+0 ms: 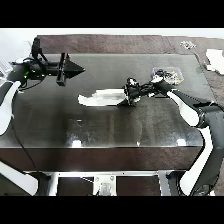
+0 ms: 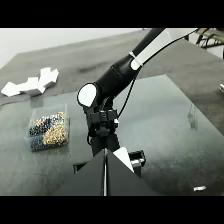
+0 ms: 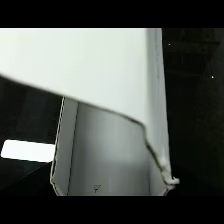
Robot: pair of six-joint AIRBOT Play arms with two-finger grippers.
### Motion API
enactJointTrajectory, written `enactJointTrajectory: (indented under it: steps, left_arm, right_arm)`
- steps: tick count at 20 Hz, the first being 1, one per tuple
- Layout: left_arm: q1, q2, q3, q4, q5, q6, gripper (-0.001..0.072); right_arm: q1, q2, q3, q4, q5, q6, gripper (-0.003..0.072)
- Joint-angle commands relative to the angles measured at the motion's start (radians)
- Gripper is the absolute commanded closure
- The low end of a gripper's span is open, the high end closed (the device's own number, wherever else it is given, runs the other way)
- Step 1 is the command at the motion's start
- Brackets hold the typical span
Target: Fold the box and place the chain.
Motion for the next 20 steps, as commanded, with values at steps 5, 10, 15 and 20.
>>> enactJointTrajectory:
  steps: [5,10,15,20]
  left_arm:
    - [-0.114,0.375,-0.480,0.098,0.487,0.201,0.0694]
    - [-0.171,0.398,-0.676,0.081,0.655,0.248,0.0693]
    - [-0.188,0.395,-0.747,0.110,0.714,0.242,0.0692]
    - [-0.188,0.330,-0.766,-0.101,0.745,0.249,0.0692]
  right_arm:
    - [0.000,0.000,0.000,0.000,0.001,0.000,0.0107]
    - [0.000,0.000,0.000,0.000,0.000,0.000,0.0107]
    - [0.000,0.000,0.000,0.000,0.000,0.000,0.0108]
    - [0.000,0.000,0.000,0.000,0.000,0.000,0.0108]
